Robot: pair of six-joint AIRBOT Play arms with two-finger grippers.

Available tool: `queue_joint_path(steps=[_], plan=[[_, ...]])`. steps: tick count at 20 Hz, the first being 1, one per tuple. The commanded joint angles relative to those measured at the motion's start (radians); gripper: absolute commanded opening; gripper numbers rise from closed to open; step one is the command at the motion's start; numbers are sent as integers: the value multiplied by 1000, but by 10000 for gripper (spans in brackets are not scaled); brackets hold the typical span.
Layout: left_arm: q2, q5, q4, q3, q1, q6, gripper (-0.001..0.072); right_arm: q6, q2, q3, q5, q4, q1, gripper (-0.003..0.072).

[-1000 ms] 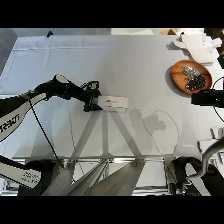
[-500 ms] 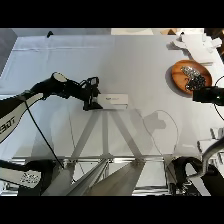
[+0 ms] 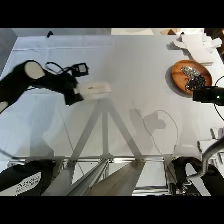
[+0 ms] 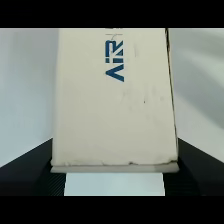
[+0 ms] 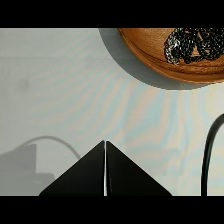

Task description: Fold the box and place the chain.

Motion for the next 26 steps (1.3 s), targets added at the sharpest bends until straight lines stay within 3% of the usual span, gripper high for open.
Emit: queue_joint_path(steps=[1, 5, 8, 11, 15, 19, 22, 26], plan=[[152, 4, 394, 1, 13, -312, 8, 0, 1, 0, 0, 0, 0, 13], [248, 144, 364, 1, 174, -513, 8, 0, 1, 0, 0, 0, 0, 13], [257, 294, 175, 1, 364, -665, 8, 0, 1, 0, -1, 0, 0, 13], [243, 457, -96, -15, 512, -676, 4, 0, 1, 0, -2, 0, 0, 13], [227, 694, -148, -151, 536, -673, 4, 0, 1, 0, -5, 12, 0, 13], [85, 706, -143, -266, 537, -617, 9, 0, 1, 0, -5, 19, 0, 13], [-42, 694, -143, -267, 537, -603, 14, 0, 1, 0, -5, 18, 0, 13], [-153, 693, -89, -267, 536, -560, 83, 0, 1, 0, -5, 18, 0, 13]])
